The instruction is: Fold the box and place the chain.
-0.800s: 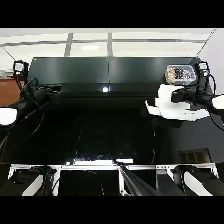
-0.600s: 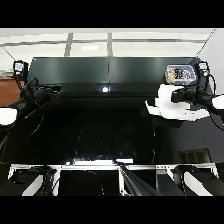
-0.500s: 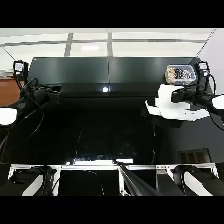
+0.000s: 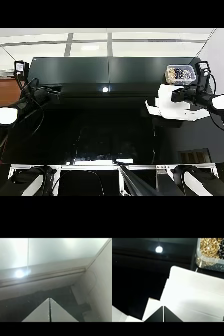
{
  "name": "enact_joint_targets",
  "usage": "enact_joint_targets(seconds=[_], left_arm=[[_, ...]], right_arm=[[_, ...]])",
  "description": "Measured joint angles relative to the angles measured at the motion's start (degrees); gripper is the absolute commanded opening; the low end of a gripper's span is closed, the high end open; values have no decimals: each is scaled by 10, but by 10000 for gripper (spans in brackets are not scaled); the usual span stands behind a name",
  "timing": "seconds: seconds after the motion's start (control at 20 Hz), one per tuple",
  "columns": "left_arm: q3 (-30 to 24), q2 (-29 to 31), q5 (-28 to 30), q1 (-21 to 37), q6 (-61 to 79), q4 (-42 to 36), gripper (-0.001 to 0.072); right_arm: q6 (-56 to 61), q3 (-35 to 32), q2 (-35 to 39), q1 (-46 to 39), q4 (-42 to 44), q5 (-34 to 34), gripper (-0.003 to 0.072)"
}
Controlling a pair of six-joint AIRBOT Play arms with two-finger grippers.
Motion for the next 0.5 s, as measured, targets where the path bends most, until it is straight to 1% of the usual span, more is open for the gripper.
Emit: enact_joint_targets(seconds=[0.05,0.1,0.15,0.25,0.35,0.5], left_arm=[[0,-5,-1,0,0,-1,247],[0,-11,-2,0,-2,-3,627],[0,-19,-3,0,-2,-5,714],[0,-38,-13,0,-3,-9,713],[0,-54,-28,0,-3,-11,714],[0,-70,-50,0,-3,-13,713]], right_arm=[[7,0,0,0,5,-1,492],[10,0,0,0,8,-3,720],[14,0,0,-3,9,-5,720],[30,4,0,-19,-6,1,720],[90,15,-1,-65,-58,5,720],[193,47,-19,-205,-129,23,719]])
